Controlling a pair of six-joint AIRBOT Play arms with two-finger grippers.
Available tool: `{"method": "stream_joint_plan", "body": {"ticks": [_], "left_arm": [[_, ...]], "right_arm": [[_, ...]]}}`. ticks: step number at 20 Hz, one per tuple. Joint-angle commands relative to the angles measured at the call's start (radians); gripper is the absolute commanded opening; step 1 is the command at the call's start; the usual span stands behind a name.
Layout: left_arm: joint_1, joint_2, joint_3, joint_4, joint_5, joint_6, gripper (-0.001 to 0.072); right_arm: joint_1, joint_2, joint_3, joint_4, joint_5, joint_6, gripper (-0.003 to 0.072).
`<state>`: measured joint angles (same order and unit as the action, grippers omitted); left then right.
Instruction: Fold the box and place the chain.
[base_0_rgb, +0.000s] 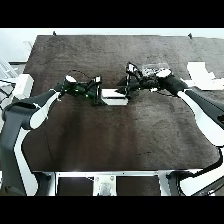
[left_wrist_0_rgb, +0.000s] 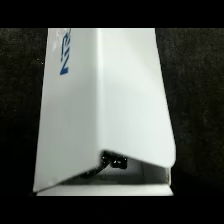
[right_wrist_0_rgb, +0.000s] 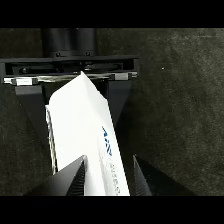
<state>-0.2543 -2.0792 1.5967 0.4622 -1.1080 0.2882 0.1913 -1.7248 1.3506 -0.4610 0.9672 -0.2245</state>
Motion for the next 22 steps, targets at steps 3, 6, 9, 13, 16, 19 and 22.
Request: {"method": "stream_joint_plan", "body": {"ticks": [3, 6, 9, 13, 16, 19, 22], "left_arm": [[-0.001, 0.0, 0.0, 0.0, -0.002, 0.0, 0.0455], [-0.001, 0.0, 0.0, 0.0, -0.002, 0.001, 0.0455], [-0.001, 0.0, 0.0, 0.0, -0.002, 0.001, 0.0454], [-0.001, 0.0, 0.0, 0.0, -0.002, 0.001, 0.0455], [-0.001, 0.0, 0.0, 0.0, -0.002, 0.001, 0.0455], [0.0, 0.0, 0.0, 0.001, -0.002, 0.001, 0.0454], [-0.001, 0.0, 0.0, 0.0, -0.002, 0.001, 0.0455]], "right_arm": [[0.001, -0.002, 0.006, -0.029, 0.002, -0.015, 0.0207], [0.001, -0.002, 0.005, -0.029, 0.002, -0.016, 0.019], [0.004, -0.002, -0.014, -0.029, 0.01, -0.016, 0.0184], [0.021, -0.002, -0.048, -0.03, 0.009, -0.024, 0.0145], [0.025, -0.002, -0.058, -0.029, 0.01, -0.022, 0.0145], [0.027, -0.002, -0.084, -0.029, 0.021, -0.02, 0.0144], [0.027, -0.002, -0.108, -0.029, 0.039, -0.02, 0.0148]]}}
